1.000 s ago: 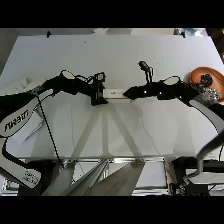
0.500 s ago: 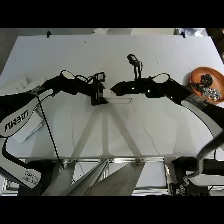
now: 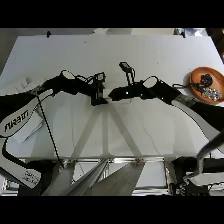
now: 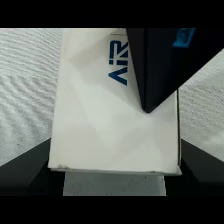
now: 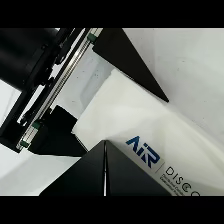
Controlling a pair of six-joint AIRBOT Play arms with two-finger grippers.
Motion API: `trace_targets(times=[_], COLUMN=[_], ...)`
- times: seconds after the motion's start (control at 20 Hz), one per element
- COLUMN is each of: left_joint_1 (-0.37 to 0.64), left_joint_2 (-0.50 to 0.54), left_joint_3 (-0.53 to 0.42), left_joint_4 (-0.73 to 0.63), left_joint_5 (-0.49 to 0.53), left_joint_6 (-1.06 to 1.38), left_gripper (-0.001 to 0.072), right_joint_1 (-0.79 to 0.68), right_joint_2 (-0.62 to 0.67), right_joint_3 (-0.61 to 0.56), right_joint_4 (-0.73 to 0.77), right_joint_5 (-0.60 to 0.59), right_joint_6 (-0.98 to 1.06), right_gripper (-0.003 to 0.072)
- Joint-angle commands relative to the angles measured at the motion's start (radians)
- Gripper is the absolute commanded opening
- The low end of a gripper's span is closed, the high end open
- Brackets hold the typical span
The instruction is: Fold the box and place the chain.
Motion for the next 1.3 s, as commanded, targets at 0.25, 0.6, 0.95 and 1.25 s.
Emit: trace_targets(times=[0.25, 0.6, 0.95, 1.25], left_joint_1=[0.000, 0.000, 0.000, -0.006], left_joint_2=[0.001, 0.001, 0.001, 0.001], left_joint_3=[0.000, 0.000, 0.000, 0.000], left_joint_4=[-0.002, -0.002, -0.008, -0.010], left_joint_5=[0.000, 0.000, -0.006, -0.008], left_joint_6=[-0.002, -0.002, -0.005, -0.005], left_gripper=[0.0277, 0.0277, 0.0276, 0.0276], right_joint_1=[-0.106, -0.367, -0.385, -0.385], right_joint_2=[0.285, 0.449, 0.449, 0.449], right_joint_3=[0.003, 0.003, 0.003, 0.003], right_joint_4=[-0.099, -0.563, -0.590, -0.590], right_joint_5=[-0.124, 0.032, 0.070, 0.070], right_joint_6=[0.043, 0.208, 0.207, 0.207], right_gripper=[0.0010, 0.0011, 0.0011, 0.0011])
